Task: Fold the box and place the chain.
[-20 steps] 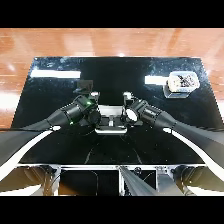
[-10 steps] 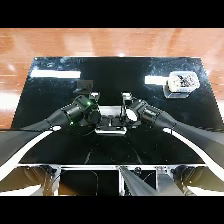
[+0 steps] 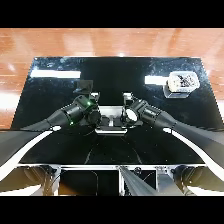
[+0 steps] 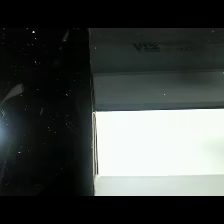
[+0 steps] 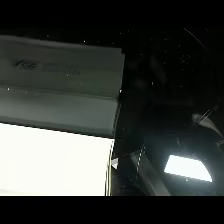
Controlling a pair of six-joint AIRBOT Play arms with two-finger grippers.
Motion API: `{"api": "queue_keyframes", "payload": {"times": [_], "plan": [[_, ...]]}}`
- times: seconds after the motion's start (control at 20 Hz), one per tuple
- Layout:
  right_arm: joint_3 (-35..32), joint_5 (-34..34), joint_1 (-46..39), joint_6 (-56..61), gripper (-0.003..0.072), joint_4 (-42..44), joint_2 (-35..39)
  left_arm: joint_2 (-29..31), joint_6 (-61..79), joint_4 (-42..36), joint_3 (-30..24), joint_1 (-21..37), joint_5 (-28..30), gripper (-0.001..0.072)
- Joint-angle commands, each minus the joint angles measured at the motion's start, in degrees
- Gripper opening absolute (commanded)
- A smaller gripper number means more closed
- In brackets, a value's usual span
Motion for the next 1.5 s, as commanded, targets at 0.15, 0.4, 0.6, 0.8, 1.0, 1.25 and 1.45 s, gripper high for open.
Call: {"api": "queue_keyframes", "payload": {"times": [0.15,0.4,0.6,0.8,1.0,1.25,1.45], "plan": [[2.1,5.8,0.0,-4.3,0.0504,0.4,0.5,0.0,0.2,0.0,0.0,0.0,-0.1,0.0017],[3.1,12.3,0.1,-9.3,0.0504,-0.1,6.4,0.0,0.2,0.0,0.0,0.0,-0.1,0.0017],[3.1,17.6,0.1,-10.8,0.0505,-4.8,16.0,0.0,0.2,0.0,0.0,0.0,-0.1,0.0017],[3.1,24.5,-2.8,-10.3,0.0505,-22.1,26.5,0.0,0.2,0.7,0.0,0.0,0.0,0.0017],[3.1,19.3,-22.6,-11.0,0.0505,-26.4,28.1,0.0,0.1,0.7,0.0,0.0,-0.1,0.0017],[5.6,3.3,-45.1,-17.8,0.0504,-14.1,20.0,0.0,0.1,-0.4,0.0,0.0,-0.2,0.0017],[14.7,2.5,-51.6,-18.8,0.0504,-11.9,4.4,0.0,0.1,-0.4,0.0,0.0,0.0,0.0017]]}}
